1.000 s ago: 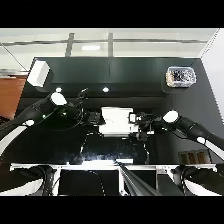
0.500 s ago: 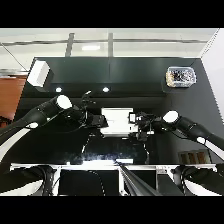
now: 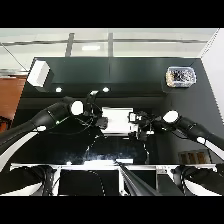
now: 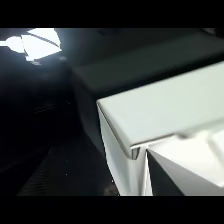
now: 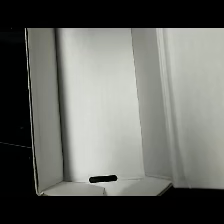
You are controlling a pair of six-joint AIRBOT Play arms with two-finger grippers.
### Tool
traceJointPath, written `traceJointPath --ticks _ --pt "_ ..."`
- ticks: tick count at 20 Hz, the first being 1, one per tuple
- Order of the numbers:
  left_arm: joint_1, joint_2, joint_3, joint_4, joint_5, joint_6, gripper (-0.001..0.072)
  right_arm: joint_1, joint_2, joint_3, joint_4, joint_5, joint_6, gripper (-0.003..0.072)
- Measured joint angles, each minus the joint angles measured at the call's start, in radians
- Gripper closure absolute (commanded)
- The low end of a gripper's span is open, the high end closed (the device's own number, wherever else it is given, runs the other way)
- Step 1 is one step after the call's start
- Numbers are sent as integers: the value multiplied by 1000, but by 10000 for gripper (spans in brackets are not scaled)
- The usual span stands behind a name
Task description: Fold the box and place the chain.
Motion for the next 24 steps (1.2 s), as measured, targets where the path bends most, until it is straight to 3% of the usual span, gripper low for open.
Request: traceJointPath --ticks 2,3,8,10,21,23,24 --pt "-32 -9 27 51 -8 -87 68 0 0 0 0 0 0 496" --pt "-50 -17 42 68 -12 -128 119 0 0 0 -1 1 0 496" --pt "-134 -68 113 181 -98 -291 122 0 0 0 -2 2 -1 496" --pt "-158 -79 132 228 -124 -351 329 0 0 0 -2 2 -1 496" --pt "-183 -109 154 298 -141 -490 345 0 0 0 -2 3 -1 496" --pt "-184 -114 161 298 -141 -504 449 0 0 0 -2 3 -1 496" --pt "-184 -116 166 298 -138 -507 449 0 0 0 -2 3 -1 496"
